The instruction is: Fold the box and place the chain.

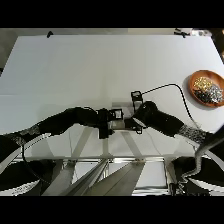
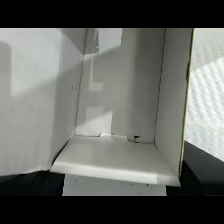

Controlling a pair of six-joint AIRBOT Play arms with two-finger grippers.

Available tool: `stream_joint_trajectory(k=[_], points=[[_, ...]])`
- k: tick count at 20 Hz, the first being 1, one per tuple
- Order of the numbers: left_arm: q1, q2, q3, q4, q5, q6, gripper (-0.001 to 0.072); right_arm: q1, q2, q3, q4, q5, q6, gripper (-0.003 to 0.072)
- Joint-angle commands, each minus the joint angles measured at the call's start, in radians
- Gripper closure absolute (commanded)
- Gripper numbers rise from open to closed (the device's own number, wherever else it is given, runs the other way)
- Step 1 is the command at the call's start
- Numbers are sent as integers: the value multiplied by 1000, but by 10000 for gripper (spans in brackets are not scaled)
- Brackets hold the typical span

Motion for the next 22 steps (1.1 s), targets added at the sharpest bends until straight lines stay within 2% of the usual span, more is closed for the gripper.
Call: stream_joint_trajectory(k=[1, 2, 9, 11, 13, 15, 16, 17, 22], points=[[0, 0, 0, -1, 0, 0, 572, 1, 1, 1, 12, -22, 132, 602], [0, 0, 0, -1, 0, 0, 572, 1, 1, 1, 12, -18, 132, 670], [0, 0, 0, -1, 0, 0, 572, 1, 1, 1, 34, 95, 132, 665], [0, 0, 0, -1, 0, 0, 572, 1, 1, 1, 32, 123, 130, 544], [0, 0, 0, -1, 0, -1, 572, 1, 1, 1, 32, 138, 119, 522], [0, 0, 0, -1, 0, 0, 572, 1, 1, 1, 34, 143, 109, 531], [0, 0, 0, -1, 0, 0, 572, 1, 1, 1, 35, 142, 96, 618], [0, 0, 0, -1, 0, -1, 572, 1, 1, 1, 34, 143, 89, 671], [0, 0, 0, -1, 0, 0, 572, 1, 1, 1, 25, 137, 86, 669]])
